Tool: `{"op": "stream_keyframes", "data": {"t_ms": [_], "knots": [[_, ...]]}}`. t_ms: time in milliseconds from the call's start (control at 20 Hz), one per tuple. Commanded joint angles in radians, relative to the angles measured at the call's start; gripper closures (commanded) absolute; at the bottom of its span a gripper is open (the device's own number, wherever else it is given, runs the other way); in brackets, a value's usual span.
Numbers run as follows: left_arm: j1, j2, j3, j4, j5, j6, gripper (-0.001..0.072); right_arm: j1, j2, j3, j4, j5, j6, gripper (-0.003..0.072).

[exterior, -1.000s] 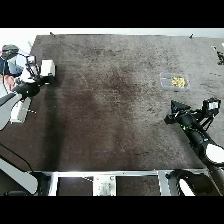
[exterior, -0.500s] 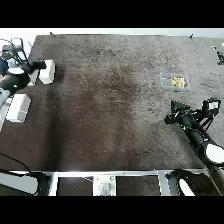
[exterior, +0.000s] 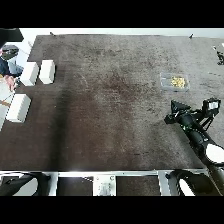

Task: Fold the box and place the chain.

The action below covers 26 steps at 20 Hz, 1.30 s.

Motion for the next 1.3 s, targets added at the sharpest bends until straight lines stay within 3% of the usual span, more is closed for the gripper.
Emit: {"op": "stream_keyframes", "data": {"t_ms": [0, 300, 500, 650, 1250], "knots": [[0.0, 0.245, -0.215, 0.0, -0.013, 0.037, 0.0705, -0.001, 0.001, 0.0, 0.0, 0.0, 0.0, 0.0678], [0.0, 0.691, -0.78, 0.0, 0.026, 0.027, 0.0704, -0.001, 0.001, 0.0, 0.0, 0.0, 0.0, 0.0678], [0.0, 0.897, -1.004, 0.0, 0.04, 0.027, 0.0701, -0.001, 0.001, 0.0, 0.0, 0.0, 0.0, 0.0678], [0.0, 0.909, -1.052, 0.0, 0.035, 0.027, 0.0699, -0.001, 0.001, 0.0, 0.0, 0.0, 0.0, 0.0678], [0.0, 0.909, -1.052, 0.0, 0.036, 0.027, 0.0699, -0.001, 0.001, 0.0, 0.0, 0.0, 0.0, 0.0678]]}}
